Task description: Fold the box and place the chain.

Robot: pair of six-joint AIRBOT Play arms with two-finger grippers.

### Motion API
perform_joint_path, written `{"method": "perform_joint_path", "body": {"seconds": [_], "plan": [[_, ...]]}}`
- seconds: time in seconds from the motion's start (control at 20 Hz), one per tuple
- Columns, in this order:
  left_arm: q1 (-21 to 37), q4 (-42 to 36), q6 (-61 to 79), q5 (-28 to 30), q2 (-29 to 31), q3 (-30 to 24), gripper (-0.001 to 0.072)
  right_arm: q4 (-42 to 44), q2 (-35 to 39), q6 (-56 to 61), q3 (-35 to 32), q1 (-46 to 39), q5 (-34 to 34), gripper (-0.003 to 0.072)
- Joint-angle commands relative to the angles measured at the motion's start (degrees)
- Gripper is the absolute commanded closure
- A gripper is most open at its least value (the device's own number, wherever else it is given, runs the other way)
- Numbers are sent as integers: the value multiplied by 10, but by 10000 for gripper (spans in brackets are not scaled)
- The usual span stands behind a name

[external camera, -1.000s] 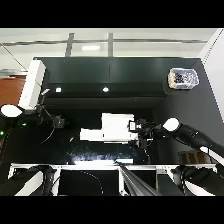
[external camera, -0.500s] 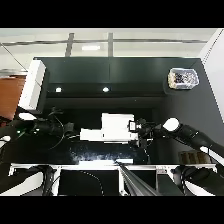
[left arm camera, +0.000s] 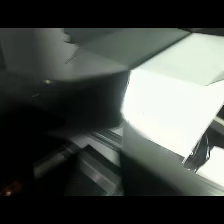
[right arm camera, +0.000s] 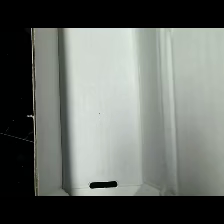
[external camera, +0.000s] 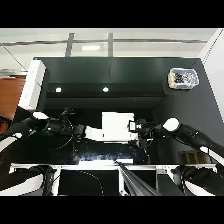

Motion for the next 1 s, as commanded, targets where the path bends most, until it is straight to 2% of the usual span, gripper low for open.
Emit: {"method": "perform_joint_path", "body": {"seconds": [0.0,0.05,0.1,0.15,0.2,0.3,0.4,0.7,0.8,0.95], "plan": [[-28,-4,30,-41,-1,27,225,0,0,0,0,1,0,152],[-31,-4,30,-52,-1,38,219,0,0,0,0,1,0,151],[-31,-4,29,-64,-1,49,181,0,0,0,0,1,0,151],[-31,-4,29,-74,-1,59,77,0,0,0,0,1,0,151],[-31,-4,23,-88,-1,70,5,0,0,0,0,1,0,152],[-34,1,2,-97,-1,85,5,0,0,0,0,1,0,152],[-57,40,-46,-77,-1,98,5,0,0,0,0,1,0,151],[-187,151,-268,117,43,117,6,0,0,0,0,1,0,152],[-217,189,-337,147,57,117,6,0,0,0,0,1,0,152],[-238,198,-367,158,58,117,7,0,0,0,0,1,0,152]]}}
